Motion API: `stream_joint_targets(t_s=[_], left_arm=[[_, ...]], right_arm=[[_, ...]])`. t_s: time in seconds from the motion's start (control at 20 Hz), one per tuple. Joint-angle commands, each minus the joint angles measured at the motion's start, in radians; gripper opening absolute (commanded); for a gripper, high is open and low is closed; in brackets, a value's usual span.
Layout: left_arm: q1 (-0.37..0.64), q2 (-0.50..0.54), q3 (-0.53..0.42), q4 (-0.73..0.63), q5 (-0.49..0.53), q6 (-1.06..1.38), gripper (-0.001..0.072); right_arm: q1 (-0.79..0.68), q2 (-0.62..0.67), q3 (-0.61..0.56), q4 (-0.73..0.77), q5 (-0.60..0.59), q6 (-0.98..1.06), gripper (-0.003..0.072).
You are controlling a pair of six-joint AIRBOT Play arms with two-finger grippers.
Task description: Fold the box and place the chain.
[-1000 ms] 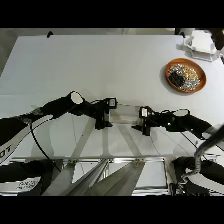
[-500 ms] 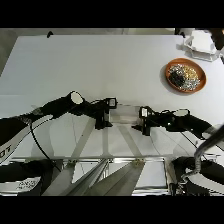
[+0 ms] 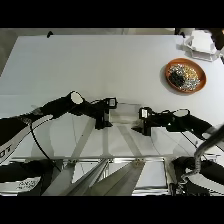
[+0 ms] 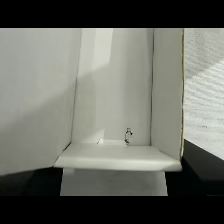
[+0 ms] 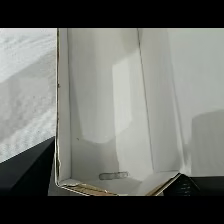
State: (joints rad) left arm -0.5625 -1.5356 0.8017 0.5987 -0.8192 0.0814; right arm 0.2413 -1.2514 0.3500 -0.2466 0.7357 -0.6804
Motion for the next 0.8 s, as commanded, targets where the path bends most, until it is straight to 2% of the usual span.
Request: stream_joint_targets(t_s=[0.0,0.15,0.3,0.65,0.75], left_arm=[[0.000,0.000,0.000,0.000,0.000,0.001,0.0273],[0.000,0.000,0.000,0.000,0.000,0.001,0.0273],[0.000,-0.001,0.000,0.000,-0.001,0.001,0.0273],[0.000,0.000,0.000,0.000,0.000,0.001,0.0273],[0.000,-0.001,0.000,0.000,0.000,0.001,0.0273]], right_arm=[[0.000,0.032,0.001,0.006,-0.016,0.010,0.0694],[-0.031,0.098,0.001,-0.080,-0.060,0.109,0.0695],[-0.125,0.159,0.001,-0.232,-0.034,0.283,0.0694],[-0.307,0.363,0.001,-0.504,0.127,0.439,0.0692],[-0.320,0.426,0.001,-0.486,0.163,0.468,0.0665]])
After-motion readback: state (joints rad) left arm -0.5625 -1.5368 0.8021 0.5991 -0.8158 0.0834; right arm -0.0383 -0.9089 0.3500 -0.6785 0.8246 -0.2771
